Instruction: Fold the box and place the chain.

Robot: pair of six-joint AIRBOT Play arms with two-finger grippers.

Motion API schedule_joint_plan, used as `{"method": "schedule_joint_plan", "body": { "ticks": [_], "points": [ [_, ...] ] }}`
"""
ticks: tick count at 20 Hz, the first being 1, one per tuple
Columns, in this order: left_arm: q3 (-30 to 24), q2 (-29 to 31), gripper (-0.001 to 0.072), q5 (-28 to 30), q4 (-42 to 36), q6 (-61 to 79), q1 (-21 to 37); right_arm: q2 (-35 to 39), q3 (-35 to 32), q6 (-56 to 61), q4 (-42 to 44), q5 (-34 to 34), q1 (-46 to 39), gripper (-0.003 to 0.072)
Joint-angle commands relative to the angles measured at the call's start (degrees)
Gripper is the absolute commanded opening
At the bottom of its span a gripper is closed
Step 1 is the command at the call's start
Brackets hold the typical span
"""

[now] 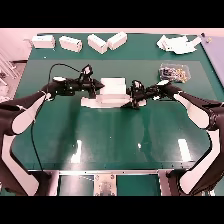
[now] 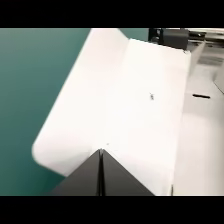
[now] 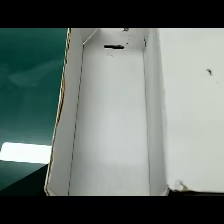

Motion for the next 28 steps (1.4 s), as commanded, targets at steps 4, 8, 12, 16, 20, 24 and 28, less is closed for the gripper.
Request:
{"method": "schedule_joint_plan", "body": {
  "ticks": [4, 8, 12, 16, 20, 24, 28],
  "points": [
    [0.2, -1.86, 0.0017, 1.05, 3.54, -0.35, -1.16, -0.02, 0.04, -0.02, 0.07, -0.09, 0.04, 0.0585],
    [0.28, -1.77, 0.0017, 2.54, 2.36, 2.93, -1.14, -0.02, 0.04, 0.0, 0.07, -0.09, 0.04, 0.0585],
    [3.08, -0.39, 0.002, 2.23, 1.55, 4.72, -0.72, -0.02, 0.04, -0.02, 0.09, -0.07, 0.04, 0.0585],
    [4.96, 4.0, 0.0411, -1.88, 2.49, 2.08, 2.78, -0.02, 0.04, 0.0, 0.09, -0.09, 0.04, 0.0585],
    [4.94, 8.09, 0.0412, -18.18, 9.46, -4.66, 9.09, -0.02, 0.04, -0.02, 0.09, -0.09, 0.04, 0.0584],
    [4.74, 8.61, 0.072, -26.8, 21.31, -16.2, 10.99, -0.02, 0.04, 0.0, 0.09, -0.09, 0.04, 0.0585],
    [1.81, 8.5, 0.072, -24.41, 25.55, -18.84, 8.13, -0.02, 0.04, -0.02, 0.07, -0.09, 0.04, 0.0584]
  ]
}}
